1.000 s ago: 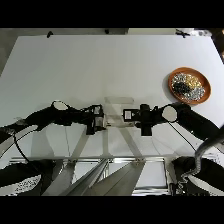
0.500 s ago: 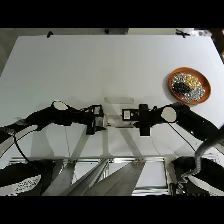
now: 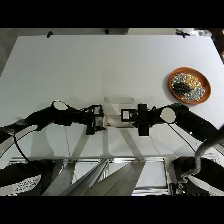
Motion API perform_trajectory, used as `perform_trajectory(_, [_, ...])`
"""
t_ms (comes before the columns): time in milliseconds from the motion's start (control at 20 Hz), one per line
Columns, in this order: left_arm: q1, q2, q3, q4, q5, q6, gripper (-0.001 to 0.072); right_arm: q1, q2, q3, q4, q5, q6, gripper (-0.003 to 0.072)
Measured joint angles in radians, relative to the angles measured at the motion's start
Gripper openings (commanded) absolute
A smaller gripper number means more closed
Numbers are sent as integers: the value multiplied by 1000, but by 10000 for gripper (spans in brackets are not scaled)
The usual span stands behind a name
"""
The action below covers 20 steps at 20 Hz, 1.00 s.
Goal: Fold the box and place the chain.
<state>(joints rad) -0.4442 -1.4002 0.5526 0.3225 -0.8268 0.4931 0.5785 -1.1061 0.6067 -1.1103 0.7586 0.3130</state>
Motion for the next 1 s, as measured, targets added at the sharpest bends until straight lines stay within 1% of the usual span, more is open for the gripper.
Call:
perform_trajectory(400, [0,0,0,1,0,0,270,32,-50,0,17,-16,0,162])
perform_trajectory(1000, [0,0,0,0,0,0,270,40,-58,0,48,-28,0,162])
